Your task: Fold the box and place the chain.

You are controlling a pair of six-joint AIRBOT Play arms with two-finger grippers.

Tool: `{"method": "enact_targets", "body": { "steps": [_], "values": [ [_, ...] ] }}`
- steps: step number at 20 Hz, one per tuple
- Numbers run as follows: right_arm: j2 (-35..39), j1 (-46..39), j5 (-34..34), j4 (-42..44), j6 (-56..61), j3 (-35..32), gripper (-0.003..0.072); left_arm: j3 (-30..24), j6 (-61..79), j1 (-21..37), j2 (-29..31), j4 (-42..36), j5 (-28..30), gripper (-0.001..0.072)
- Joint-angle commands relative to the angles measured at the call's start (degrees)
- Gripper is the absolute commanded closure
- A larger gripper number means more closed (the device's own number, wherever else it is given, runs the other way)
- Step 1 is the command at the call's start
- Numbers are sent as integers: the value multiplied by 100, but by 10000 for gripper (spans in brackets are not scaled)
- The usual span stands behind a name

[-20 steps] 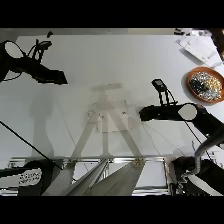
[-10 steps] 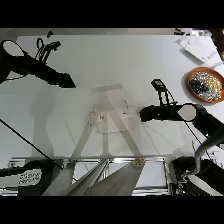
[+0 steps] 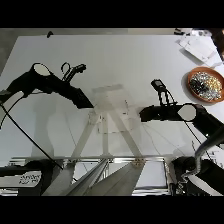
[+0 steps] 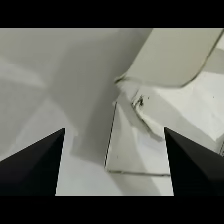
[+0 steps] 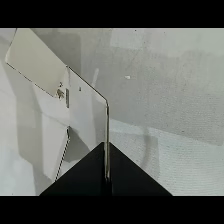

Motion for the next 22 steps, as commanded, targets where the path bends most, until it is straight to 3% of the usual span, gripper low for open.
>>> {"method": "enact_targets", "body": {
  "steps": [1, 5, 9, 11, 12, 13, 15, 16, 17, 18, 19, 22],
  "values": [
    [2, 7, 26, 2, 2, -4, 667, -234, 1084, -107, -24, -782, 382, 15],
    [2, 7, 26, 50, 7, -4, 667, -234, 1375, -107, -138, -903, 402, 15],
    [2, 7, 28, 66, 157, -4, 667, -234, 1563, -179, -621, -1235, 428, 17],
    [2, 7, 31, 66, 155, -4, 667, -234, 1838, -262, -828, -1572, 444, 88],
    [2, 7, 31, 66, 157, -4, 667, -234, 1985, -319, -890, -1722, 457, 88],
    [2, 7, 31, 63, 155, -4, 667, -232, 2079, -367, -927, -1799, 503, 123],
    [2, 7, 31, 66, 157, -4, 667, -234, 2124, -470, -935, -1720, 654, 274],
    [2, 7, 33, 63, 157, -4, 667, -232, 2124, -490, -935, -1657, 678, 454],
    [2, 7, 33, 63, 155, -4, 667, -234, 2124, -487, -935, -1604, 678, 584],
    [2, 7, 31, 63, 157, -4, 667, -232, 2122, -485, -933, -1515, 686, 667],
    [2, 7, 31, 63, 155, -4, 667, -232, 2118, -483, -933, -1414, 713, 704],
    [4, 7, 44, 66, 155, 2, 663, -232, 2048, -492, -861, -1368, 717, 705]
  ]
}}
